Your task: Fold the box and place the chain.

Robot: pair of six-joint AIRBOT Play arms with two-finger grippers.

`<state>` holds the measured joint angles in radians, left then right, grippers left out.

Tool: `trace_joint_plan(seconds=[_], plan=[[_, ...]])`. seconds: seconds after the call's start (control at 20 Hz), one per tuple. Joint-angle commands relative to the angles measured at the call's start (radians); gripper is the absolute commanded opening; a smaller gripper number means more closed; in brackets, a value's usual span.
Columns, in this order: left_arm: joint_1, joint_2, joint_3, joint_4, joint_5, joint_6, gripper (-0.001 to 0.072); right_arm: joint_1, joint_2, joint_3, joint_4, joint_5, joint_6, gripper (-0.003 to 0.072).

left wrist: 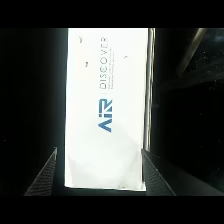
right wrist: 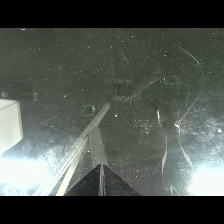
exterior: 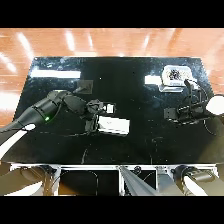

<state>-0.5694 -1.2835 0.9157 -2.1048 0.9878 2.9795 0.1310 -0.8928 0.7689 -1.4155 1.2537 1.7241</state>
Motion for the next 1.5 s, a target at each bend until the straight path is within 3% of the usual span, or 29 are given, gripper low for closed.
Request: trace_joint_plan(seconds=[0.0,0.95,1.0,1.05,1.1,1.2,1.45], plan=[[-0.001,-0.015,0.0,-0.003,0.002,-0.003,0.0628,0.0,0.0,0.0,0.0,0.0,0.0,0.0036],[-0.036,-0.057,-0.013,-0.006,-0.028,-0.007,0.0603,0.0,0.0,0.0,0.0,-0.001,0.0,0.0036],[-0.036,-0.057,-0.013,-0.006,-0.028,-0.007,0.0572,0.0,0.001,0.0,0.0,-0.001,0.0,0.0036],[-0.036,-0.057,-0.013,-0.005,-0.027,-0.007,0.0462,0.0,0.0,0.0,0.0,-0.001,0.0,0.0036],[-0.036,-0.057,-0.013,-0.005,-0.027,-0.007,0.0294,0.0,0.0,0.0,0.0,-0.001,0.0,0.0036],[-0.036,-0.056,-0.011,-0.001,-0.032,-0.006,0.0026,0.0,0.0,0.0,0.0,-0.001,0.0,0.0036],[-0.021,-0.035,0.018,0.006,-0.028,-0.057,0.0024,0.0,0.0,0.0,0.0,-0.002,0.0,0.0036]])
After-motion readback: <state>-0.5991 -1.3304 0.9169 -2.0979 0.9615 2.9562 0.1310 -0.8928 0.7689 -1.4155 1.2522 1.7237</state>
